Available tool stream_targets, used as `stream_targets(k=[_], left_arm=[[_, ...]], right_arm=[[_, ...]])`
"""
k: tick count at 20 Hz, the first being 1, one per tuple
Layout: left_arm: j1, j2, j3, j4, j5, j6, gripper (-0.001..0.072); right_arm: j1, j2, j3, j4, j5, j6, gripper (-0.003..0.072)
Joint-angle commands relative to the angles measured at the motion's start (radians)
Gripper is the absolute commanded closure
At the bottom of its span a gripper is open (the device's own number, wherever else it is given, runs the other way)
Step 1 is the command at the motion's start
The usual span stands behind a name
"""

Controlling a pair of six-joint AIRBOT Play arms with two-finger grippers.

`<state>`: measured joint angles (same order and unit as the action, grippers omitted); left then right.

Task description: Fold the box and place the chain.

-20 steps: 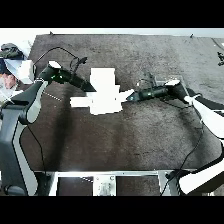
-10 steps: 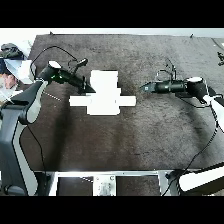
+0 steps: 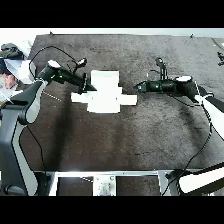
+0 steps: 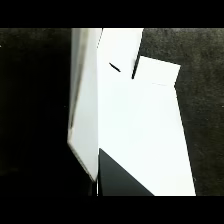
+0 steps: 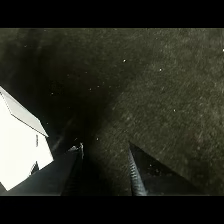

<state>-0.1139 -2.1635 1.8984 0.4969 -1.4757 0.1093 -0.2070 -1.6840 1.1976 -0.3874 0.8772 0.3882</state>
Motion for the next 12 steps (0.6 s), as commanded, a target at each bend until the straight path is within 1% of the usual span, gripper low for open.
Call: stream_targets(k=[1,3,6,10,12], left_arm=[[0.000,0.002,-0.050,-0.021,0.071,0.088,0.0704],[0.000,0.002,-0.093,-0.052,0.093,0.135,0.0704],[0.000,0.002,-0.134,-0.053,0.130,0.187,0.0704],[0.000,0.002,-0.144,-0.051,0.156,0.206,0.0704],[-0.002,0.002,-0.144,-0.017,0.177,0.206,0.0704]], right_arm=[[0.014,0.000,0.001,-0.011,-0.076,-0.011,0.0316],[0.014,0.000,0.001,-0.040,-0.111,-0.011,0.0316],[0.014,0.000,0.001,-0.073,-0.154,-0.011,0.0316],[0.015,0.000,0.001,-0.073,-0.159,-0.019,0.0315],[0.015,0.000,0.001,-0.073,-0.151,-0.058,0.0314]])
